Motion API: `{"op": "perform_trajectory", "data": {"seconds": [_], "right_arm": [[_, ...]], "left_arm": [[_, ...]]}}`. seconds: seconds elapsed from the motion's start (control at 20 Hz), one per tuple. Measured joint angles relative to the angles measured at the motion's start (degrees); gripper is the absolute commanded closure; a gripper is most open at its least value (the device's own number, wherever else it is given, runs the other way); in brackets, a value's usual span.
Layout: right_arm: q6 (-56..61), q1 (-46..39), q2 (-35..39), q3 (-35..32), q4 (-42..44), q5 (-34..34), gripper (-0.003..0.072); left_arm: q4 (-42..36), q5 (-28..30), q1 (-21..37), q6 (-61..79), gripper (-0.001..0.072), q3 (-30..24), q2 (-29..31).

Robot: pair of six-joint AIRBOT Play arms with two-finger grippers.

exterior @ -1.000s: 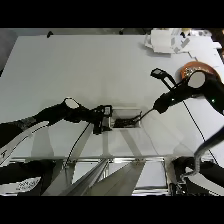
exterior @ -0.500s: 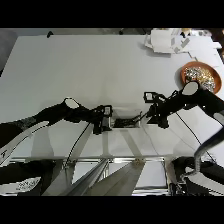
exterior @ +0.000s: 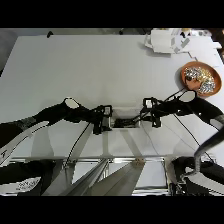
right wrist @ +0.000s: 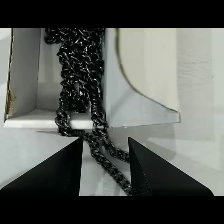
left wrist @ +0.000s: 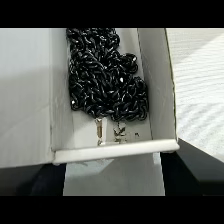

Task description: Fold the box and place the chain.

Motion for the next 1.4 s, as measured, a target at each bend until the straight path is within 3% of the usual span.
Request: {"op": "perform_trajectory", "data": {"seconds": [0.55,1.4], "right_arm": [[5.62,0.9,0.0,-1.38,-5.11,-4.76,0.0368],[2.62,0.92,0.0,-5.07,3.04,-5.05,0.0347]], "left_arm": [[-0.02,0.0,0.02,-0.02,0.0504,0.0,0.0],[-0.02,0.02,0.02,-0.02,0.0504,0.0,0.0]]}}
